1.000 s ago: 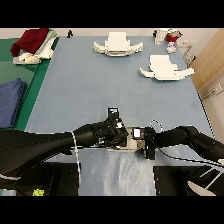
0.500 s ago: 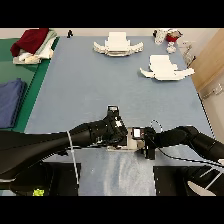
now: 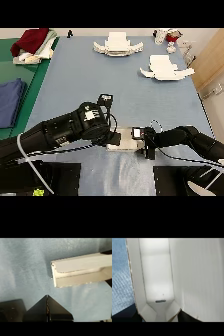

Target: Fold the box.

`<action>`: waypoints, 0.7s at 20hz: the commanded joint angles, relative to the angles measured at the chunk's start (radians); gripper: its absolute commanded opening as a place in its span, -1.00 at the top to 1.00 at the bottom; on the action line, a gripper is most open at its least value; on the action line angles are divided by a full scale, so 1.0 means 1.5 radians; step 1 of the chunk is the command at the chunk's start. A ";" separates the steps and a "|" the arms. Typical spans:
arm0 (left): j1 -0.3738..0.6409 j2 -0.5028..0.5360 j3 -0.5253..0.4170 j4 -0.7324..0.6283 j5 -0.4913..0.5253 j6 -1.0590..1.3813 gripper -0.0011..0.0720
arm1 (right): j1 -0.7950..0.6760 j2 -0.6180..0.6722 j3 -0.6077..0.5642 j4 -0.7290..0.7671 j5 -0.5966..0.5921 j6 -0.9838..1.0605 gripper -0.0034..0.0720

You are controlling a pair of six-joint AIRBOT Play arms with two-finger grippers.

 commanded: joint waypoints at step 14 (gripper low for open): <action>0.227 0.192 -0.195 -0.224 0.128 0.927 0.93 | 0.000 -0.001 0.000 0.000 0.000 0.000 -0.46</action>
